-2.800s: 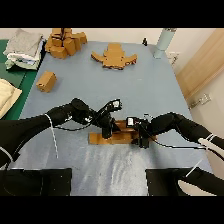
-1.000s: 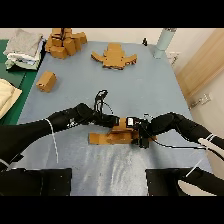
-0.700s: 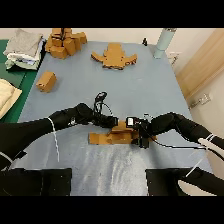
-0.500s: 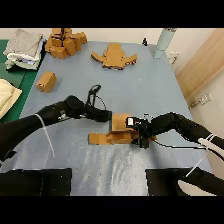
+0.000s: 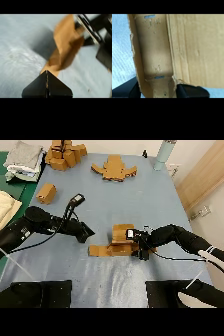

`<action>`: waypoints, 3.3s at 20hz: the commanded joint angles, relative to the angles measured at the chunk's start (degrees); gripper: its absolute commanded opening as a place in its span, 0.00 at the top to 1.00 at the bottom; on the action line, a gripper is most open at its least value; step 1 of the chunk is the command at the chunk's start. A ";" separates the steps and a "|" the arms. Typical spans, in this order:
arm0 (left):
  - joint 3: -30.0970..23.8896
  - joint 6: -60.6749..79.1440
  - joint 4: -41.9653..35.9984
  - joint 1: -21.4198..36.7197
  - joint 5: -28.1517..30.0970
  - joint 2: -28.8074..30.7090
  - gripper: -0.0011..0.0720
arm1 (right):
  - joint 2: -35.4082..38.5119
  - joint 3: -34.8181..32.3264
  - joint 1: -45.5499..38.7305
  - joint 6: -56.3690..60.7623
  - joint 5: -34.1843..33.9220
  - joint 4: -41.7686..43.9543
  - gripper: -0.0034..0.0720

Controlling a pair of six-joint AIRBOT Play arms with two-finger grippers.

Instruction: Fold the box.

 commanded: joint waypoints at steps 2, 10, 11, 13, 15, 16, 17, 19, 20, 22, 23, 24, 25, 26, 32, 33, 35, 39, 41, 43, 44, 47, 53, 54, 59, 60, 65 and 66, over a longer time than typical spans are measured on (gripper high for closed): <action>-1.14 16.28 2.45 -6.71 2.56 1.60 0.17 | -0.02 0.04 -0.04 0.00 0.02 0.00 0.29; -1.29 20.98 8.83 -13.46 10.54 -5.92 0.04 | -0.02 0.04 -0.04 0.00 0.02 0.00 0.29; -1.25 20.96 8.52 -13.81 11.41 -7.37 0.04 | -0.02 0.04 -0.04 0.00 0.00 0.00 0.29; -1.25 20.98 7.30 -15.76 11.82 -10.05 0.04 | -0.02 0.04 -0.04 0.00 0.02 0.00 0.29; -1.22 21.11 4.70 -18.23 13.99 -11.96 0.04 | -0.02 0.04 -0.04 0.00 0.02 0.00 0.29; -1.18 21.20 3.21 -19.15 15.63 -12.79 0.04 | -0.02 0.04 -0.04 0.00 0.02 0.00 0.29; -1.03 21.20 1.79 -19.85 16.96 -13.66 0.04 | -0.02 0.04 -0.04 0.00 0.02 0.00 0.29; -0.59 21.20 -0.31 -21.22 17.99 -15.23 0.04 | -0.02 0.04 -0.04 0.00 0.02 0.00 0.29; -0.33 21.18 -0.44 -21.79 18.69 -15.72 0.06 | -0.02 0.04 -0.04 0.00 0.02 0.00 0.29; -0.26 21.18 -0.39 -22.36 21.62 -15.89 0.51 | -0.02 0.04 -0.04 0.00 0.02 0.00 0.29; -0.24 21.18 -0.39 -22.47 22.47 -15.89 0.53 | -0.02 0.04 -0.04 0.00 0.02 0.00 0.29; -0.24 21.20 -0.39 -22.67 23.08 -15.89 0.54 | -0.02 0.04 -0.04 0.00 0.02 0.00 0.29; -0.20 21.40 -0.37 -22.75 23.08 -15.89 0.54 | -0.02 0.04 -0.04 0.00 0.02 0.00 0.29; -0.20 22.47 -0.26 -23.08 23.08 -15.89 0.71 | -0.02 0.04 -0.04 0.00 0.02 0.00 0.29; -0.07 24.17 -3.85 -26.60 25.03 -15.87 0.76 | -0.02 0.04 -0.04 0.00 0.02 0.00 0.29; -0.07 24.17 -4.26 -26.91 25.27 -15.87 0.76 | -0.02 0.04 -0.04 0.00 0.02 0.00 0.29; -0.07 24.17 -4.28 -27.02 26.73 -15.89 0.76 | -0.02 0.04 -0.04 0.00 0.02 0.00 0.29; -0.07 24.15 -4.72 -27.39 29.75 -15.89 0.74 | -0.02 0.04 -0.04 0.00 0.02 0.00 0.29; -0.13 24.15 -4.70 -27.74 29.35 -15.89 0.29 | -0.02 0.04 -0.04 0.00 0.02 0.00 0.29; -0.13 23.71 -4.70 -27.71 29.00 -15.89 0.09 | -0.02 0.04 -0.04 0.00 0.02 0.00 0.29; -0.13 23.71 -4.70 -27.71 28.85 -15.87 0.09 | -0.02 0.04 -0.04 0.00 0.02 0.00 0.29; -0.13 23.67 -4.66 -27.71 27.39 -15.87 0.09 | -0.02 0.04 -0.04 0.00 0.02 0.00 0.29; -0.09 12.81 3.06 -26.86 24.65 -10.40 0.97 | -0.02 0.04 -0.04 0.00 0.02 0.00 0.29; -0.11 6.16 7.80 -26.12 24.13 -8.22 0.97 | -0.02 0.04 -0.04 0.00 0.02 0.00 0.29; -0.22 -47.36 41.05 -15.39 11.41 3.82 0.97 | -0.02 0.04 -0.04 0.00 0.02 0.00 0.29; -0.44 -55.36 44.50 -12.13 8.35 5.31 0.97 | -0.02 0.04 -0.04 0.00 0.02 0.00 0.29; -5.66 -65.31 37.90 -5.27 7.10 4.79 0.97 | -0.02 0.04 -0.04 0.00 0.02 0.00 0.29; -6.58 -65.22 34.80 -5.92 8.87 3.87 0.97 | -0.02 0.04 -0.04 0.00 0.02 0.00 0.29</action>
